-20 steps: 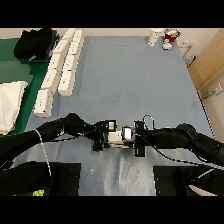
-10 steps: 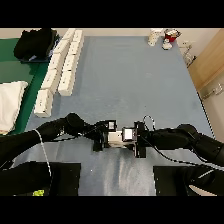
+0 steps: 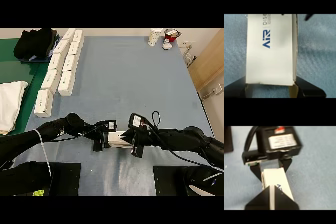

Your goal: Fold the box.

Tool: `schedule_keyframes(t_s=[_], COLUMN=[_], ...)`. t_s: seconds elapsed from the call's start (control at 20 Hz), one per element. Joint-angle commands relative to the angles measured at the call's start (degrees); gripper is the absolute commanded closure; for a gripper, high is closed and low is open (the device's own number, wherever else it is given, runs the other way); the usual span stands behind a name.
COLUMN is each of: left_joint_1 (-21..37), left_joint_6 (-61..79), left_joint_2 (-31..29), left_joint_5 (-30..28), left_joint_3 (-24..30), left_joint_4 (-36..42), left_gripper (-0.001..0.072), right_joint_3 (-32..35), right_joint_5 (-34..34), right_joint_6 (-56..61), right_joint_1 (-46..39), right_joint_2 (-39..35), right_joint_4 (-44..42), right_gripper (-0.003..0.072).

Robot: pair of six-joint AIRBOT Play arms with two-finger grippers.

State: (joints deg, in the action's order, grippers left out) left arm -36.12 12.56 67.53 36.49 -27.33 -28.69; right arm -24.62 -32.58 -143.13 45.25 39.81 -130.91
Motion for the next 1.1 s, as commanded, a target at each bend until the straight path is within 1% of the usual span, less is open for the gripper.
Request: schedule_keyframes(t_s=[0.0, 0.1, 0.25, 0.6, 1.05], left_joint_1=[0.0, 0.0, 0.0, 0.0, 0.0], left_joint_6=[0.0, 0.0, 0.0, 0.0, 0.0], left_joint_2=[0.0, 0.0, 0.0, 0.0, 0.0], left_joint_5=[0.0, 0.0, 0.0, 0.0, 0.0], left_joint_3=[0.0, 0.0, 0.0, 0.0, 0.0], left_joint_4=[0.0, 0.0, 0.0, 0.0, 0.0], left_gripper=[0.0287, 0.0288, 0.0287, 0.0288, 0.0287], right_joint_3=[4.1, 7.6, 11.4, 13.6, 14.7], right_joint_5=[11.1, 16.9, 20.9, 21.4, 21.4], right_joint_6=[12.3, 17.2, 19.3, 19.9, 19.9], right_joint_1=[0.7, 3.0, 6.4, 7.4, 7.4], right_joint_2=[-1.6, -1.7, -1.2, 2.4, 2.4], right_joint_4=[-6.3, -6.7, -6.7, -6.3, -5.8], right_gripper=[0.0682, 0.0682, 0.0681, 0.0681, 0.0681])
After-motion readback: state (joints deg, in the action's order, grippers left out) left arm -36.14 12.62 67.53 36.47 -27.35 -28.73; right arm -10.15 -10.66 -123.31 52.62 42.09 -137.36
